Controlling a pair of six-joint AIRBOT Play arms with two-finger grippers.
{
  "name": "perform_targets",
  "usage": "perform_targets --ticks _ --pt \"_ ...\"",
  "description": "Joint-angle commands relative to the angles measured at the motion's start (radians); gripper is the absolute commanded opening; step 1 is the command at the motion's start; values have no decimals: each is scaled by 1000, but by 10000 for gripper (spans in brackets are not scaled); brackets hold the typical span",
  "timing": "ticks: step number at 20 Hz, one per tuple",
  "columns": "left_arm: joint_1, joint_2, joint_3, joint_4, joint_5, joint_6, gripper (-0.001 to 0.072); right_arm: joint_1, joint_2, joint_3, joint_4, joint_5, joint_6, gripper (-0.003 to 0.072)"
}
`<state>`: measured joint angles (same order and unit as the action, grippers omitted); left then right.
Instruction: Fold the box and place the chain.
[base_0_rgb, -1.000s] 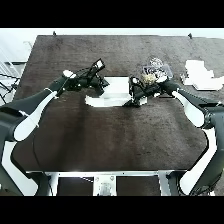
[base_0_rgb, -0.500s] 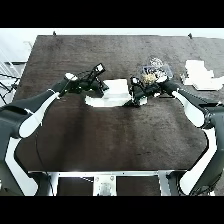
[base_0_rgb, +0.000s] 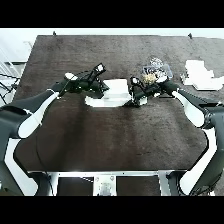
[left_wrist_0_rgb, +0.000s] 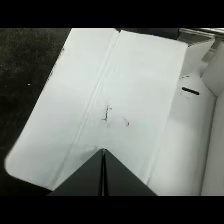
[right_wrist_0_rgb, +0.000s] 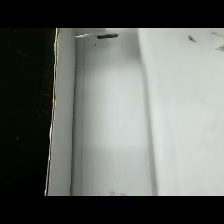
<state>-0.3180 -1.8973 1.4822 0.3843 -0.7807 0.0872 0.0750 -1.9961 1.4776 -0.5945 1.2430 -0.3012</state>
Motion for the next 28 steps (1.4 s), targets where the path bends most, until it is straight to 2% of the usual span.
perform_targets --ticks 1,3,4,5,6,7,9,11,13,23,25,28 --pt "10 43 2 10 3 -1 19 1 0 0 0 0 1 580" --pt "32 85 1 52 -31 -2 21 1 0 0 0 0 1 580" --pt "47 105 2 87 -79 -1 21 1 0 0 0 0 1 580" --pt "59 122 3 124 -137 -3 132 1 0 0 0 0 1 580" --pt "68 137 3 166 -180 -29 401 1 0 0 0 0 1 580" --pt "68 146 3 217 -202 -63 441 1 0 0 0 0 1 580" --pt "56 148 7 356 -266 -100 441 1 0 0 0 0 1 580" --pt "27 146 6 523 -275 -173 442 0 0 0 0 -1 1 580" --pt "3 141 6 607 -274 -192 442 0 0 0 0 0 1 580" --pt "-10 114 6 604 -198 -183 441 1 0 0 0 0 1 580" --pt "-10 105 6 570 -186 -183 441 1 0 0 0 0 1 580" --pt "-16 82 6 550 -201 -165 441 0 0 0 0 0 1 580"
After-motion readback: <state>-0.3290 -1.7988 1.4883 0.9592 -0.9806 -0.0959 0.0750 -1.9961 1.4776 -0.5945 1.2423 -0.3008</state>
